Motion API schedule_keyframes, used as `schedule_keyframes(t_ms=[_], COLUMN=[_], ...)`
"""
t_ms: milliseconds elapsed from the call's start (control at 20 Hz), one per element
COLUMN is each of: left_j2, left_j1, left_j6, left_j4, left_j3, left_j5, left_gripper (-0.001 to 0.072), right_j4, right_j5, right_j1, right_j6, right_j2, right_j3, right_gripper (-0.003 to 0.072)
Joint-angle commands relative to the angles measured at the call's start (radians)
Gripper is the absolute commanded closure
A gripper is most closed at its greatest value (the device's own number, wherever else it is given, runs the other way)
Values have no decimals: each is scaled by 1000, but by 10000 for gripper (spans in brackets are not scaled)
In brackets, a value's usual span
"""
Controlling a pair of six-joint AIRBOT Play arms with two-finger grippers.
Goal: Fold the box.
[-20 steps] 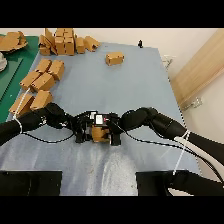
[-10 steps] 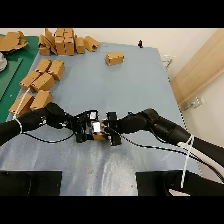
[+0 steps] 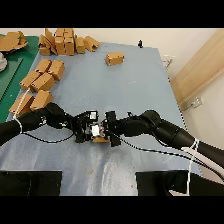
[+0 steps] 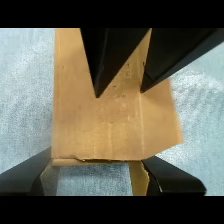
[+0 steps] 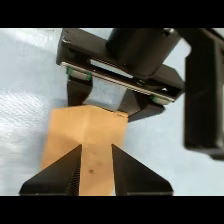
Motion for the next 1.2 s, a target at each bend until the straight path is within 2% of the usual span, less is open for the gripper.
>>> schedule_keyframes(t_ms=[0,100,250,450,1150], left_j2=[0,0,0,0,0], left_j1=[0,0,0,0,0], left_j6=[-1,-1,-1,-1,-1], left_j4=[-1,-1,-1,-1,-1], left_j3=[0,0,0,0,0], left_j5=[2,2,2,2,2], left_gripper=[308,308,308,308,309], right_j4=[-31,-9,18,18,-42], right_j5=[6,-21,-79,-83,-15], right_j1=[5,5,5,5,5], right_j6=[20,20,33,51,54], right_j2=[1,1,1,1,1], right_j3=[0,0,0,0,0], right_gripper=[402,284,282,282,288])
